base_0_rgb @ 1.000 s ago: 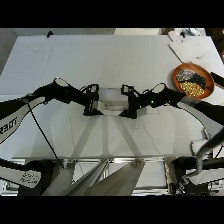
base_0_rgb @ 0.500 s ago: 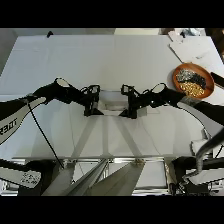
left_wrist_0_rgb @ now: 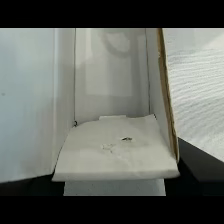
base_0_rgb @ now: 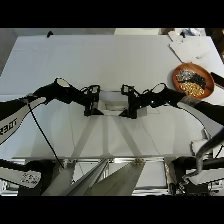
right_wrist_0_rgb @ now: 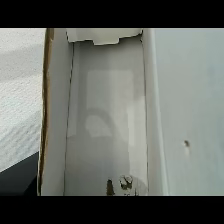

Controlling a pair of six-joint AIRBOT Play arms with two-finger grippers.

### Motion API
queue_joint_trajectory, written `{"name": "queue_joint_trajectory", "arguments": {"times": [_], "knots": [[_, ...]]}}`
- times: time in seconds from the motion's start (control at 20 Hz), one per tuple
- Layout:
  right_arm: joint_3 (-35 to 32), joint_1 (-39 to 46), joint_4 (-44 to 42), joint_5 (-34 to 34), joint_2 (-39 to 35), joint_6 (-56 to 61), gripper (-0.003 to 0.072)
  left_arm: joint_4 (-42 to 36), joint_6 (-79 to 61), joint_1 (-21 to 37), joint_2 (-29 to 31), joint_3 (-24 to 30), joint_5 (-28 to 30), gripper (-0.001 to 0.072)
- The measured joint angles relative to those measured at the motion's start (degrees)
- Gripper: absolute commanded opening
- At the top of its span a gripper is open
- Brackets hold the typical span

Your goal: Fold the box and place the chain.

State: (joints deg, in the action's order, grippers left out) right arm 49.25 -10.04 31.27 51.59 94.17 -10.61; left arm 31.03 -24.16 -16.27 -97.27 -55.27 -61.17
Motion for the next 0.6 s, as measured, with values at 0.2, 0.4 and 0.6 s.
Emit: {"name": "queue_joint_trajectory", "arguments": {"times": [0.2, 0.4, 0.6], "knots": [[0.0, 0.0, -0.04, 0.0, 0.0, -0.02, 0.0502, 0.0, 0.02, 0.0, 0.0, -0.02, 0.04, 0.0339], [-0.02, 0.0, -0.13, 0.02, 0.0, -0.02, 0.0501, 0.0, 0.02, 0.0, 0.0, 0.0, 0.07, 0.0339], [0.0, 0.0, -0.17, 0.09, 0.0, 0.0, 0.0507, 0.0, 0.02, 0.0, 0.0, -0.02, 0.07, 0.0339]]}}
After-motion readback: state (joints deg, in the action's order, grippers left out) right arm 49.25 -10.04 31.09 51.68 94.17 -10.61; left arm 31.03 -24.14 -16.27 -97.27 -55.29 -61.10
